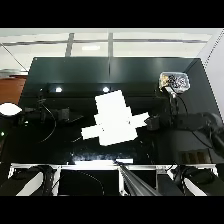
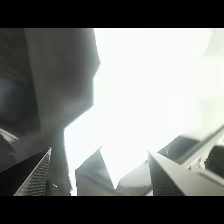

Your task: Fold the box and place the chain.

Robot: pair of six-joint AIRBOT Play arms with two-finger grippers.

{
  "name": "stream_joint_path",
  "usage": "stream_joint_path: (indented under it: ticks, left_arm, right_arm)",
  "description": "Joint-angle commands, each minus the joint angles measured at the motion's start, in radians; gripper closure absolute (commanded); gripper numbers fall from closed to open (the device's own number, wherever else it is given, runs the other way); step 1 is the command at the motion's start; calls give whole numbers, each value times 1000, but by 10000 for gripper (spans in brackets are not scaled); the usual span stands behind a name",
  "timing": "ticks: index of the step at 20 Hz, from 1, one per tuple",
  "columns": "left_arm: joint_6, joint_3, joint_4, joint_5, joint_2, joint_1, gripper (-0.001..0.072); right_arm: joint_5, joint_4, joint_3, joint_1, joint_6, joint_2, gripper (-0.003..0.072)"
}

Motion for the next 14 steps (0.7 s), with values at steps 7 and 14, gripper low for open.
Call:
stream_joint_path:
  ticks: [7,14]
  left_arm:
    - [429,63,-306,77,-370,-120,3]
    - [544,299,-307,-208,-647,-256,3]
  right_arm:
    - [111,61,-117,66,48,112,664]
    - [112,54,-117,128,79,112,664]
